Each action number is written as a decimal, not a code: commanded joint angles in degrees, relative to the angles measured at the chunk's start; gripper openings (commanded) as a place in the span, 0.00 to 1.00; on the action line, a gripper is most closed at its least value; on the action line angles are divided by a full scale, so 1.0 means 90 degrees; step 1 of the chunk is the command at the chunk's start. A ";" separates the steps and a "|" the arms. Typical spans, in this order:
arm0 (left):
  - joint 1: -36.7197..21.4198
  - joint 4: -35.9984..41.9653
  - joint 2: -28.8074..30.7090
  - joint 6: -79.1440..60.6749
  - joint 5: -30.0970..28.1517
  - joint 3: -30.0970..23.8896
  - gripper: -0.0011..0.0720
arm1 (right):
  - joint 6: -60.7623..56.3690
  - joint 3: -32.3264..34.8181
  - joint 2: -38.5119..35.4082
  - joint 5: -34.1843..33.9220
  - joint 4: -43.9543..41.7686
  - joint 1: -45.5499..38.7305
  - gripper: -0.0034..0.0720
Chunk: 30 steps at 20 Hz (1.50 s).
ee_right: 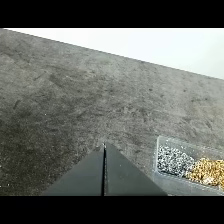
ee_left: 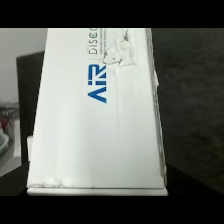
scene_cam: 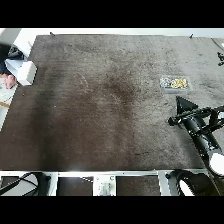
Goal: Fold the box and place the chain.
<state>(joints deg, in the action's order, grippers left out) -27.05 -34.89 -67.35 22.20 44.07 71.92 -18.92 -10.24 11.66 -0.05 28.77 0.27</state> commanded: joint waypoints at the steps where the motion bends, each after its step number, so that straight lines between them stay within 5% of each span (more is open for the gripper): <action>1: -0.1025 -0.0177 0.0636 0.0248 0.0007 -0.1569 0.02 | 0.0000 0.0002 -0.0005 0.0000 -0.0002 0.0002 0.03; 6: -0.1496 -0.0301 0.0517 0.0148 -0.0901 -0.2953 0.02 | 0.0000 0.0002 -0.0005 0.0002 -0.0002 0.0002 0.03; 18: -0.1496 -0.0964 -0.1319 -0.0665 -0.1367 -0.2992 0.02 | 0.0000 0.0002 -0.0005 0.0000 -0.0002 0.0002 0.04; 29: -0.1496 -0.1287 -0.1603 -0.0809 -0.1025 -0.2990 0.03 | 0.0000 0.0002 -0.0005 0.0000 -0.0002 0.0002 0.04; 30: -0.1496 -0.1304 -0.1583 -0.0809 -0.1020 -0.2985 0.13 | 0.0000 0.0002 -0.0005 0.0000 -0.0002 0.0002 0.04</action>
<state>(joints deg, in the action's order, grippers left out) -40.51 -45.76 -81.60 14.57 34.98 45.01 -18.92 -10.24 11.66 -0.05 28.75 0.27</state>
